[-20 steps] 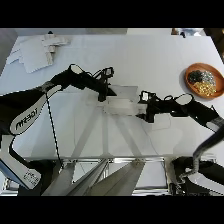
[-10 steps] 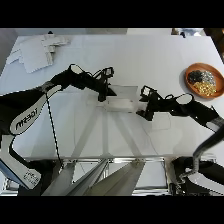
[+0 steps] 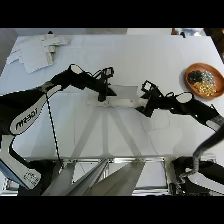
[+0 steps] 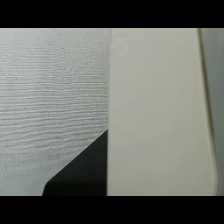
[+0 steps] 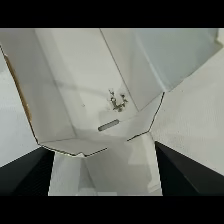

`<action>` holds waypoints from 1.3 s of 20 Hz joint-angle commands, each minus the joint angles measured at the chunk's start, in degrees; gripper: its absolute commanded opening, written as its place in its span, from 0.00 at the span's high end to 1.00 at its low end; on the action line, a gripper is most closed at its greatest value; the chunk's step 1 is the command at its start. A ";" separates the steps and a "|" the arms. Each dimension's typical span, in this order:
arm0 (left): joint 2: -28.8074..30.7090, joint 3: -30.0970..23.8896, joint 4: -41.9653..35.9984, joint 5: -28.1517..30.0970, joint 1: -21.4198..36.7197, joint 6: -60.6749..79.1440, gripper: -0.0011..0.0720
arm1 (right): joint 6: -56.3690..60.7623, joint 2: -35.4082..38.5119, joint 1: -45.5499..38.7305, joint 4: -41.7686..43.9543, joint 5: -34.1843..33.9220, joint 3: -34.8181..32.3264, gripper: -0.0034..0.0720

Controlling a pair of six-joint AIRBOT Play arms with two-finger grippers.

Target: Fold the box and place the chain.

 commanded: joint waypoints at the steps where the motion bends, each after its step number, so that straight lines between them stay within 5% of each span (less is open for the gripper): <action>1: -0.04 -0.02 0.00 0.00 -0.02 0.02 0.97 | -1.01 -1.77 0.02 0.09 0.31 1.75 0.04; 13: -0.04 -0.02 0.00 0.00 -0.02 0.02 0.97 | -3.67 -5.99 0.00 -0.98 -0.94 7.06 0.04; 23: -0.04 -0.02 0.00 0.00 -0.02 0.02 0.97 | -9.70 -10.60 -0.26 -3.15 5.70 11.26 0.04; 26: -0.04 -0.02 0.02 0.00 -0.02 0.02 0.97 | -9.68 -14.25 -2.54 -3.13 12.68 14.73 0.04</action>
